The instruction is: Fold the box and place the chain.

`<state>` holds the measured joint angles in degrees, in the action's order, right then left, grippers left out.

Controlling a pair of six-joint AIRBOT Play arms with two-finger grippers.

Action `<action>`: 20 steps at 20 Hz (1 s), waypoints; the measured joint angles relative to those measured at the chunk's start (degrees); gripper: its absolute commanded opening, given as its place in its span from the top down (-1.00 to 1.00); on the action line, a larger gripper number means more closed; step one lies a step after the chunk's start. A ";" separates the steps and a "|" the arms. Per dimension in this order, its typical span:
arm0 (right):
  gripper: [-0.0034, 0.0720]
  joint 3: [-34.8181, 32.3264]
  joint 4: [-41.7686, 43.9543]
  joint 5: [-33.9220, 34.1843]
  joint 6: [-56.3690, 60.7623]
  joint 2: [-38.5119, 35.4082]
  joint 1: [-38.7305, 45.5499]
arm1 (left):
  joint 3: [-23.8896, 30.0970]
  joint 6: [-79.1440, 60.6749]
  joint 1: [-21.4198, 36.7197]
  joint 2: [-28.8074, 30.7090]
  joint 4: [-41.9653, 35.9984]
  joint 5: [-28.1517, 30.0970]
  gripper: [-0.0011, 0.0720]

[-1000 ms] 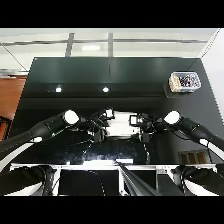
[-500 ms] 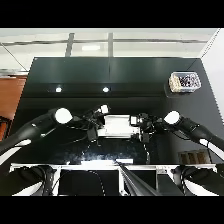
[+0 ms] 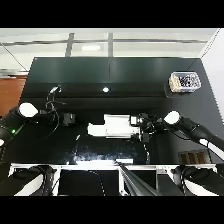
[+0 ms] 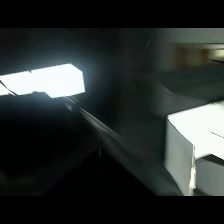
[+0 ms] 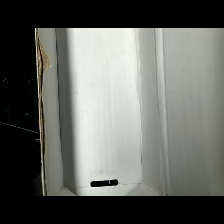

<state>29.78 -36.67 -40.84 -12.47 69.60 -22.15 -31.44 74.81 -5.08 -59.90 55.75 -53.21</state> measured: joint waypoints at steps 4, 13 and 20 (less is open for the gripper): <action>0.57 0.00 0.00 -0.02 0.00 0.00 0.00 | 4.20 -4.48 2.71 -6.21 -12.76 -2.89 0.90; 0.57 0.00 0.02 -0.02 0.02 0.00 0.00 | 5.51 -17.51 -4.63 -16.59 -30.67 -1.07 0.89; 0.57 0.00 0.02 -0.02 0.02 0.00 0.00 | 3.17 -24.92 -6.97 -17.40 -34.77 -2.67 -0.36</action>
